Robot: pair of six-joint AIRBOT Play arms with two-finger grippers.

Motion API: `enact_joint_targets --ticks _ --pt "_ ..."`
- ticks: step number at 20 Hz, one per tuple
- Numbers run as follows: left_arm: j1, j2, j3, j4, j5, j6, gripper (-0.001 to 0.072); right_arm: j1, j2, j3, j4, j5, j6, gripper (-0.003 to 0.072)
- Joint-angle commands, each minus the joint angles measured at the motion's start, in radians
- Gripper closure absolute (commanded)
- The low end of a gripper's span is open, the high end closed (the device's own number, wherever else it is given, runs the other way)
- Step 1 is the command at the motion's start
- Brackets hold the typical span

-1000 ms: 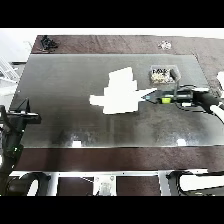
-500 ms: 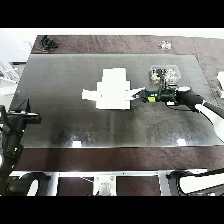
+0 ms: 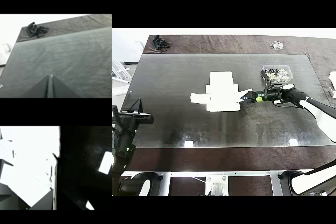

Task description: Fold the box and place the chain.

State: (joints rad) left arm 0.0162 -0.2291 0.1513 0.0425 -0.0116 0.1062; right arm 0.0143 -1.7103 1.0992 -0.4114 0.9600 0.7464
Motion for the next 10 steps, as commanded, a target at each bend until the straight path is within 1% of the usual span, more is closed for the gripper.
enact_joint_targets --ticks 1,2,4,5,7,8,10 --pt "0.000 0.000 0.002 -0.001 -0.077 -0.014 0.0152 0.004 -0.004 0.004 -0.009 -0.001 0.015 0.0681" --pt "0.000 -0.007 0.006 -0.001 -0.099 -0.027 0.0235 0.003 -0.004 0.004 -0.009 -0.002 0.026 0.0680" --pt "0.000 -0.031 0.026 -0.002 -0.140 -0.032 0.0239 0.003 -0.004 0.003 -0.009 0.000 0.048 0.0681" --pt "0.000 -0.062 0.046 -0.001 -0.154 -0.045 0.0239 0.003 -0.004 0.003 -0.010 0.000 0.057 0.0680" --pt "0.000 -0.174 0.112 -0.001 -0.186 -0.057 0.0240 0.003 -0.004 0.003 -0.009 -0.001 0.066 0.0680" --pt "0.000 -0.251 0.153 -0.001 -0.209 -0.057 0.0239 0.003 -0.004 0.002 -0.008 -0.001 0.066 0.0680" --pt "0.000 -0.449 0.263 -0.001 -0.273 -0.068 0.0239 0.004 -0.004 -0.001 -0.009 -0.001 0.078 0.0680"
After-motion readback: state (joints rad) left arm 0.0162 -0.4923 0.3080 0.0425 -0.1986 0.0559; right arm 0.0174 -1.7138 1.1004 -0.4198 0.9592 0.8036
